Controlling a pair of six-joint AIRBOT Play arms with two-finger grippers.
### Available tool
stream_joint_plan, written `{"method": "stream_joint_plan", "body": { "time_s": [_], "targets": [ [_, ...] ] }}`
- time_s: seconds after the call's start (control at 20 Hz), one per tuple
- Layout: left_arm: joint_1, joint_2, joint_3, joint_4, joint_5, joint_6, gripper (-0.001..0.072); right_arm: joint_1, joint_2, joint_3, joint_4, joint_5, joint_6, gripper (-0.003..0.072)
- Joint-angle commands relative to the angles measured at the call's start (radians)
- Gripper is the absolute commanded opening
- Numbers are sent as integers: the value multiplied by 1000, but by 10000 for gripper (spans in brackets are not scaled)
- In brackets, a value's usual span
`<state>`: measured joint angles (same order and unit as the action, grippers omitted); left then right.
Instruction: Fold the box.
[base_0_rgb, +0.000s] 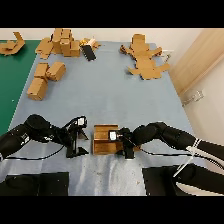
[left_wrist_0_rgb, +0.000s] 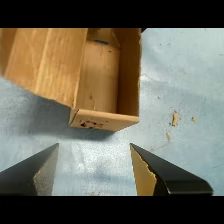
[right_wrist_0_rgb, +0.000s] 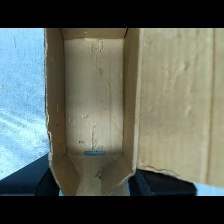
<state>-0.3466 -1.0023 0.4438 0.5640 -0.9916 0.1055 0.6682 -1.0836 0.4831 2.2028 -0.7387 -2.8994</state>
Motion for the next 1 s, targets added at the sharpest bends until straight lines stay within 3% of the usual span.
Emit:
{"method": "stream_joint_plan", "body": {
  "time_s": [0.0, 0.2, 0.95],
  "targets": [
    [-41, 0, 0, -4, -2, -1, 696, 0, 0, 0, 0, 1, 0, 521],
    [-71, 0, 0, -3, 66, 2, 696, 0, 0, 0, 0, 1, 0, 521],
    [-71, 0, 0, -3, 85, -2, 696, 0, 0, 0, 0, 0, 0, 522]
  ]
}}
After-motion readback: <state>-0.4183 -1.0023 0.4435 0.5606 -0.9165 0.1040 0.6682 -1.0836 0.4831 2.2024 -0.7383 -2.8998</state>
